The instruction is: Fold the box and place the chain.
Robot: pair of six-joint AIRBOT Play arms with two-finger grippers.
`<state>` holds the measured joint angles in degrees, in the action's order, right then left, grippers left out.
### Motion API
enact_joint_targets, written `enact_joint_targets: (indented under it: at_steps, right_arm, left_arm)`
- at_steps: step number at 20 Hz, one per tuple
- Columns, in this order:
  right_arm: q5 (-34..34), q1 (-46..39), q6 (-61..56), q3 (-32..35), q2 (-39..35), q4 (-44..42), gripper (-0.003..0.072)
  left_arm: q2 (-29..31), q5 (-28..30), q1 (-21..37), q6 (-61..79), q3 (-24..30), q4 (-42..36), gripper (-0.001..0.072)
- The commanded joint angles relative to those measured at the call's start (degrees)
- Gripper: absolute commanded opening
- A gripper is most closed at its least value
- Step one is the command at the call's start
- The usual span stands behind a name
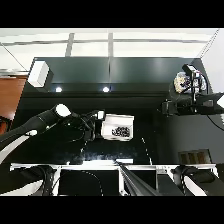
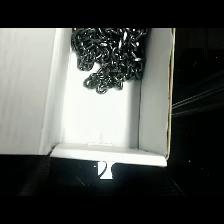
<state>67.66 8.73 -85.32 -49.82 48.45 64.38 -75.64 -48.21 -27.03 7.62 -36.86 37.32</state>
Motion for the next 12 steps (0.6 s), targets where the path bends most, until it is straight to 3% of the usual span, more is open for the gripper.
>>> enact_joint_targets:
  at_steps: [1, 5, 6, 8, 12]
  right_arm:
    - [0.02, -0.02, -0.02, -0.04, -0.02, 0.0, 0.0373]
    - [-0.04, -0.02, -0.02, -0.04, 0.04, 0.0, 0.0373]
    - [-0.04, -0.02, -0.02, -0.02, 0.04, -0.02, 0.0373]
    - [-0.02, 0.02, -0.02, -0.02, 0.04, -0.07, 0.0373]
    - [-4.26, 0.52, -0.02, 2.69, 0.39, -2.75, 0.0373]
  left_arm:
    - [0.66, -0.52, -0.13, 1.42, -0.04, 0.07, 0.0711]
    - [0.52, -0.42, -1.6, 1.6, -0.04, 0.15, 0.0698]
    - [0.52, -0.42, -1.7, 1.62, -0.04, 0.13, 0.0662]
    - [0.52, -0.46, -1.73, 1.6, -0.04, 0.15, 0.0478]
    - [0.52, -0.24, -1.7, 1.6, -0.04, 0.15, 0.0478]
